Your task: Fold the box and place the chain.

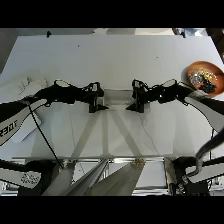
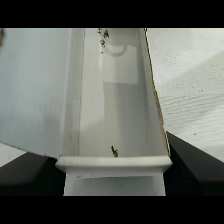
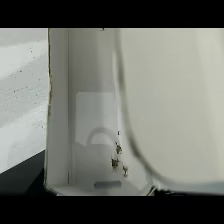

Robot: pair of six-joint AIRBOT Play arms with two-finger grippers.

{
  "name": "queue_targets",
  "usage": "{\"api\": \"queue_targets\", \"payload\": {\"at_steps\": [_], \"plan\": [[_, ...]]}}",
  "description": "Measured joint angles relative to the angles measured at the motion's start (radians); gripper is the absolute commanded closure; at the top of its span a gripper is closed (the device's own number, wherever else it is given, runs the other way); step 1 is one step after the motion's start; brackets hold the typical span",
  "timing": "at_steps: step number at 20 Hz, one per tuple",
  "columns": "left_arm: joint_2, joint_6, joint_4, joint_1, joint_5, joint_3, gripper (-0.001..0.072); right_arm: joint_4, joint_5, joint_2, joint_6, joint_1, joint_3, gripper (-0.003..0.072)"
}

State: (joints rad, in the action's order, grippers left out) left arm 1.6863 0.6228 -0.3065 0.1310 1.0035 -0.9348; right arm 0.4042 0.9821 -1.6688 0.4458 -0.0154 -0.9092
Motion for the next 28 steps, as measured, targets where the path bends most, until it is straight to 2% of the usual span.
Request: {"api": "queue_targets", "payload": {"at_steps": [7, 13, 14, 15, 16, 17, 21, 23, 26, 28], "plan": [[0.0, 0.0, 0.0, 0.001, 0.001, 0.0, 0.0361, 0.025, 0.007, 0.043, 0.0, 0.002, -0.001, -0.0008], [0.0, 0.0, -0.002, 0.001, 0.0, 0.0, 0.0361, 0.241, 0.008, 0.203, -0.122, 0.063, -0.001, 0.0012], [0.0, 0.001, -0.002, 0.001, 0.001, 0.0, 0.0361, 0.272, 0.005, 0.231, -0.159, 0.08, -0.001, 0.0045], [0.0, 0.001, -0.002, 0.001, 0.001, 0.0, 0.0361, 0.306, 0.017, 0.258, -0.198, 0.098, -0.001, 0.0148], [0.0, 0.001, -0.002, 0.001, 0.001, 0.0, 0.0361, 0.325, 0.033, 0.281, -0.237, 0.111, -0.001, 0.0369], [0.0, 0.001, -0.002, 0.001, 0.0, 0.0, 0.0361, 0.342, 0.059, 0.301, -0.277, 0.121, -0.001, 0.0655], [0.0, 0.0, -0.002, 0.001, 0.0, 0.0, 0.0361, 0.362, 0.211, 0.339, -0.376, 0.109, -0.001, 0.0666], [0.0, 0.0, -0.001, 0.001, 0.0, 0.0, 0.0361, 0.334, 0.245, 0.346, -0.424, 0.079, -0.001, 0.0666], [0.0, 0.0, -0.001, 0.001, 0.0, 0.0, 0.0361, 0.258, 0.233, 0.35, -0.47, 0.021, -0.001, 0.067], [0.0, 0.001, -0.001, 0.001, -0.001, 0.0, 0.0361, 0.207, 0.166, 0.351, -0.484, -0.019, -0.001, 0.0671]]}}
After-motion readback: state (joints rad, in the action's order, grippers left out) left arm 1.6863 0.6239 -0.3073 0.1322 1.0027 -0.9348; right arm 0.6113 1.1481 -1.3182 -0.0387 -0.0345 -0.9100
